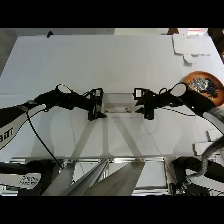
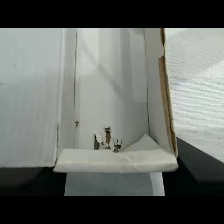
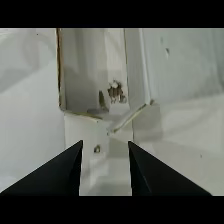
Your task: Fold the box and place the chain.
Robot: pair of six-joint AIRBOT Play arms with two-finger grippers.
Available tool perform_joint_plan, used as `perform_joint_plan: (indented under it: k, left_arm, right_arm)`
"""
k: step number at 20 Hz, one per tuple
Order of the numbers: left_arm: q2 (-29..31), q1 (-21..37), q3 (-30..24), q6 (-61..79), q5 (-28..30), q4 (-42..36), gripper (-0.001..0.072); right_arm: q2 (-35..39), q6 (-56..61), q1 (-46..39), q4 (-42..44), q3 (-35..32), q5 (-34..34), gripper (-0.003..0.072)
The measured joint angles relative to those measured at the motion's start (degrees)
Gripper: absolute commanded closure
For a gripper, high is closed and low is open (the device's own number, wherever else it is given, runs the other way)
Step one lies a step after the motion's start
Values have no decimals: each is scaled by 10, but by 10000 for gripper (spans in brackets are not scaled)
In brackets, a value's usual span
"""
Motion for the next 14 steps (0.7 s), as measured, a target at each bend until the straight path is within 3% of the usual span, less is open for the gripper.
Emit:
perform_joint_plan:
  k: [1,4,8,10,13,14]
  left_arm:
    - [0,0,0,0,0,0,552]
    - [0,0,0,0,0,0,552]
    - [0,0,0,0,0,0,552]
    - [0,0,0,0,0,0,552]
    - [0,0,0,0,0,0,552]
    - [0,0,0,0,0,0,552]
  right_arm:
    - [-11,-21,0,14,0,-3,367]
    - [-29,-75,0,56,0,-8,469]
    - [-37,-110,9,81,0,-6,472]
    - [-38,-120,17,87,0,-1,669]
    - [-39,-123,25,93,0,-2,652]
    - [-39,-123,27,95,0,-2,553]
